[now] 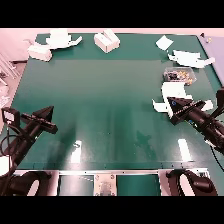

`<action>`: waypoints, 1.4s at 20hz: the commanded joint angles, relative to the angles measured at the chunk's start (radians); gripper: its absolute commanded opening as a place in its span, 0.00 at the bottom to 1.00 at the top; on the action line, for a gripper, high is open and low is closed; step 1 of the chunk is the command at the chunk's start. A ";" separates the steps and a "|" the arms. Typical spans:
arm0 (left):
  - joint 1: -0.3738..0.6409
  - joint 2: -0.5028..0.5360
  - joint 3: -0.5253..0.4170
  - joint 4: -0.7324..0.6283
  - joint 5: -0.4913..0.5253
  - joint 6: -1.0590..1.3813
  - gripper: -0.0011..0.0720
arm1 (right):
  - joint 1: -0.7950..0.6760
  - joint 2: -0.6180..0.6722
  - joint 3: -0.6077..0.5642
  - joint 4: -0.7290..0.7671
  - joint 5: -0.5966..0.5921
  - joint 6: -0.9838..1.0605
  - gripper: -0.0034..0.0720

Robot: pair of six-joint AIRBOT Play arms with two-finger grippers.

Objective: Fold the box and place the chain.

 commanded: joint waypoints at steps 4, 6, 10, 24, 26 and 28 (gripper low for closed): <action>0.000 0.001 0.000 0.000 0.000 0.000 0.05 | -0.001 0.001 0.000 0.000 0.000 0.000 0.05; 0.000 0.001 0.000 0.000 0.000 0.000 0.05 | -0.001 0.001 0.000 0.000 0.000 0.000 0.05; 0.000 0.001 0.000 0.000 0.000 0.000 0.05 | -0.001 0.001 0.000 0.000 0.000 0.000 0.05; 0.000 0.001 0.000 0.000 0.000 0.000 0.05 | 0.000 0.001 -0.002 0.001 -0.023 0.001 0.06; 0.000 0.001 0.000 0.000 0.000 0.000 0.05 | -0.001 0.001 -0.002 0.000 -0.023 0.000 0.06; 0.000 0.001 0.000 0.000 0.000 0.000 0.05 | -0.001 0.001 -0.002 0.001 -0.023 0.001 0.05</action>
